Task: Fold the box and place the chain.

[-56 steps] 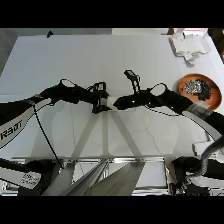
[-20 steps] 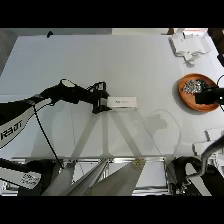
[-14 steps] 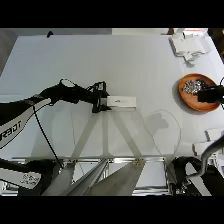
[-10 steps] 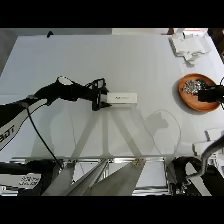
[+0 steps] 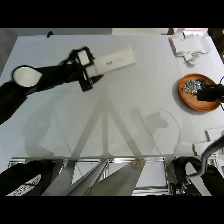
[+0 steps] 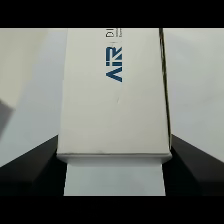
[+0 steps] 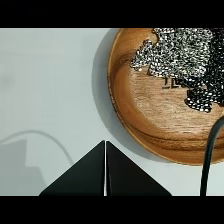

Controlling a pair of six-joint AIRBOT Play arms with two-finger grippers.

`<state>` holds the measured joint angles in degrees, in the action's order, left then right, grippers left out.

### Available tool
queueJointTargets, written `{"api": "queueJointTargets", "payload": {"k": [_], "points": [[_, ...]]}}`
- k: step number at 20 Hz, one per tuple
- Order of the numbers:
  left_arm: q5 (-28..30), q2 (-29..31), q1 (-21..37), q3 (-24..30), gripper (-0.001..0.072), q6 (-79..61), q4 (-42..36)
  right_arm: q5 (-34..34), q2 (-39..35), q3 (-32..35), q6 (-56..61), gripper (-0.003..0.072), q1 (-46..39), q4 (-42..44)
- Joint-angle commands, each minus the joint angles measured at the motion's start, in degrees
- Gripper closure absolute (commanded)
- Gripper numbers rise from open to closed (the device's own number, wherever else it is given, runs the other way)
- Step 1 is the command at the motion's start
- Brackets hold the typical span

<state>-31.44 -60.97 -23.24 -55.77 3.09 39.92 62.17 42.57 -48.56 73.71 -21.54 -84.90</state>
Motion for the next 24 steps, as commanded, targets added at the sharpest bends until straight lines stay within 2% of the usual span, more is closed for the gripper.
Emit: {"api": "queueJointTargets", "payload": {"k": [1,4,7,11,14,16,24], "points": [[6.36,10.01,2.62,-0.07,0.0706,22.86,12.33,0.17,-0.04,0.00,0.00,0.0674,-0.02,2.64],[5.46,14.88,8.57,-0.07,0.0706,42.12,22.21,0.37,-0.04,0.00,0.00,0.0674,-0.02,4.04],[2.82,18.03,16.98,-0.07,0.0705,57.05,30.73,0.37,-0.04,0.00,0.00,0.0674,-0.02,5.25],[-5.49,16.83,29.22,-0.04,0.0700,61.48,32.13,0.37,-0.04,0.00,0.00,0.0674,-0.02,5.79],[-9.57,11.85,35.06,-0.02,0.0704,61.40,32.15,0.35,-0.04,0.00,0.00,0.0674,-0.02,5.81],[-9.90,6.71,36.33,-0.02,0.0703,61.40,32.11,0.37,-0.04,0.00,0.00,0.0674,-0.02,5.86],[-1.81,-17.16,35.65,-0.02,0.0699,53.37,26.73,-1.99,-0.07,0.00,-0.02,0.0674,-0.02,5.84]]}}
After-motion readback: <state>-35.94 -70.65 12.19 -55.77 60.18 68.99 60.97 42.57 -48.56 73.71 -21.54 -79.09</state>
